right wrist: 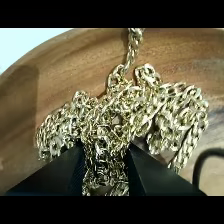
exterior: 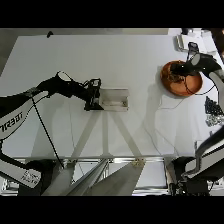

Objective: Fold the box and place the chain.

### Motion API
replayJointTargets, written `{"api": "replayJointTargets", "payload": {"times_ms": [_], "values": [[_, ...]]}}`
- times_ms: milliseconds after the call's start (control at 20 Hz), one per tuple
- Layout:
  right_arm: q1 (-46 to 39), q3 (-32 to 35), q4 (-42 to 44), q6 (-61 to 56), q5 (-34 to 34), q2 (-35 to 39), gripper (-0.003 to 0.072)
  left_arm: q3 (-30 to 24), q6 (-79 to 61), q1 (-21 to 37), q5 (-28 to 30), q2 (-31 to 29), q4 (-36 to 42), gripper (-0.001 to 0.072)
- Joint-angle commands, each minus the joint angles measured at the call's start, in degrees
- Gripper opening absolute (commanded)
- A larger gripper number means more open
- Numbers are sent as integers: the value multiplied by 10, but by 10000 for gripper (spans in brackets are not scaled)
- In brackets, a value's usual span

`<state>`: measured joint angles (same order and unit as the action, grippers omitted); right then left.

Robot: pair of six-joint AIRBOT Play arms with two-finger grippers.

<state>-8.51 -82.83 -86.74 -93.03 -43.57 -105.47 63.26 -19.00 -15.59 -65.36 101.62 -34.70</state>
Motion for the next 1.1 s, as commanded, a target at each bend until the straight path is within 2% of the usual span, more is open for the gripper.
{"api": "replayJointTargets", "payload": {"times_ms": [0,200,400,600,750,1050], "values": [[5,-1,-17,1,-12,37,8,0,0,0,0,0,0,212],[14,22,-20,29,-67,141,7,0,0,0,0,0,0,212],[40,127,-20,69,-90,270,7,0,0,0,0,0,0,212],[104,226,-20,96,-134,378,8,0,0,0,0,0,0,212],[163,229,-15,96,-184,390,8,0,0,0,0,0,0,212],[289,229,-9,96,-176,390,9,0,0,0,0,0,0,212]]}}
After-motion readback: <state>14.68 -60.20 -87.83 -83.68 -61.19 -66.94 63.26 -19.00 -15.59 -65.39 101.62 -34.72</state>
